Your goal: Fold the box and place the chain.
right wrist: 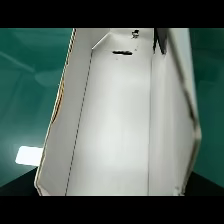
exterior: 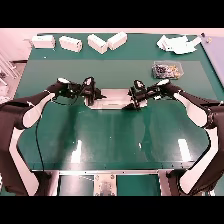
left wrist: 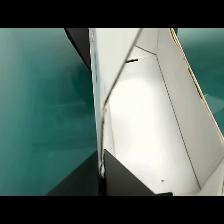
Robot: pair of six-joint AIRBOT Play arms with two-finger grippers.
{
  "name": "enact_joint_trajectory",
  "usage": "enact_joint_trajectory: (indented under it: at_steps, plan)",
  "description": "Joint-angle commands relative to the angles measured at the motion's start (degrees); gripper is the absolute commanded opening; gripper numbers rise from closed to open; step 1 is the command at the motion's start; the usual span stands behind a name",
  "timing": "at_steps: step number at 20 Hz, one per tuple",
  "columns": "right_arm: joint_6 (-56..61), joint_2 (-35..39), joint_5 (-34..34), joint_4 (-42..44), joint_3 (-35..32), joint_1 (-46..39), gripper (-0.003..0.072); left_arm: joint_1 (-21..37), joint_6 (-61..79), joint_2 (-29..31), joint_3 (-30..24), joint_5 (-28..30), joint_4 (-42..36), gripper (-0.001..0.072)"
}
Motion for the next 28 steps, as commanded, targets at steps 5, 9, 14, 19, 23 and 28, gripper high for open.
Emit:
enact_joint_trajectory:
  at_steps: [5, 9, 14, 19, 23, 28]
  plan:
    - [-1.38, -0.02, -1.14, 0.96, 0.15, 0.26, 0.068, -0.02, 0.02, -0.04, 0.04, -0.04, 0.02, 0.002]
    - [0.13, -0.04, -0.57, -0.68, 0.46, 0.66, 0.0658, -0.02, 0.04, -0.02, 0.04, -0.02, 0.02, 0.002]
    - [-0.17, -0.15, -0.55, -1.55, 1.29, 0.61, 0.0658, -0.02, 0.04, -0.02, 0.04, 0.04, 0.02, 0.002]
    - [-1.38, -0.15, -0.09, -1.4, 2.54, 0.63, 0.0658, -0.02, 0.04, -0.02, 0.04, 0.0, 0.02, 0.0021]
    - [-1.62, -0.2, -0.35, -3.67, 2.67, 0.66, 0.0657, -0.02, 0.04, -0.02, 0.04, 0.0, 0.02, 0.002]
    - [-0.39, -0.59, -0.09, -4.0, 2.97, 0.66, 0.0657, -0.02, 0.04, -0.02, 0.04, 0.02, 0.02, 0.0021]
